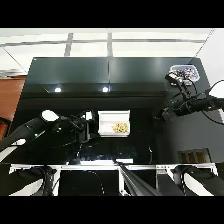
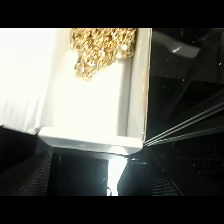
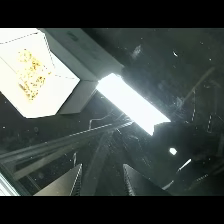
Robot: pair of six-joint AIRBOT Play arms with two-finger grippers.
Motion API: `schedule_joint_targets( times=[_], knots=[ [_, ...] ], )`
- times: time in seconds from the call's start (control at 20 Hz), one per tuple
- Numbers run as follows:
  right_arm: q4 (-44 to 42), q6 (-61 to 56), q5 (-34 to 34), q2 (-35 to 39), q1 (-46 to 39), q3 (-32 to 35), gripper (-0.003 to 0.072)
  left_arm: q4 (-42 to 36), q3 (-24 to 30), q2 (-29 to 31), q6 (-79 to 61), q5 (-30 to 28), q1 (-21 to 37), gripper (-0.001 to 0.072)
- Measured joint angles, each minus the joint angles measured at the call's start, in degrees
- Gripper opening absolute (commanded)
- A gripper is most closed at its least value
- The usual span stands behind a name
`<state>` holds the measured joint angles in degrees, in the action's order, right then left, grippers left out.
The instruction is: Fold the box and place the chain.
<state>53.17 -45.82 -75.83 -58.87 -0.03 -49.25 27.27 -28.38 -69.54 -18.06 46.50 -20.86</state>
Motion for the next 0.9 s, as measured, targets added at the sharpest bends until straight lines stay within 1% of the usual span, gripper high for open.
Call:
schedule_joint_targets(
  times=[0.25, 0.35, 0.5, 0.75, 0.9],
  knots=[
    [0.00, 0.00, 0.02, 0.00, 0.50, 0.00, 0.0323, -0.33, -0.63, -1.20, -0.37, -0.07, -0.33, 0.0718],
    [0.00, 0.02, 0.09, 0.00, 0.57, 0.00, 0.0323, -0.24, -1.18, -1.79, 1.38, -1.42, -0.39, 0.0718],
    [0.02, 0.02, 0.28, 0.00, 0.61, 0.00, 0.0323, 1.86, -2.45, -2.71, 3.45, -2.49, -0.44, 0.0717],
    [0.02, 0.02, 0.37, 0.00, 0.61, 0.00, 0.0323, 3.28, -4.07, -4.00, 2.62, -1.16, -1.38, 0.0717],
    [0.02, 0.02, 0.42, 0.00, 0.61, 0.00, 0.0322, 3.32, -4.37, -4.35, 1.14, -1.55, -2.71, 0.0716]
  ],
)
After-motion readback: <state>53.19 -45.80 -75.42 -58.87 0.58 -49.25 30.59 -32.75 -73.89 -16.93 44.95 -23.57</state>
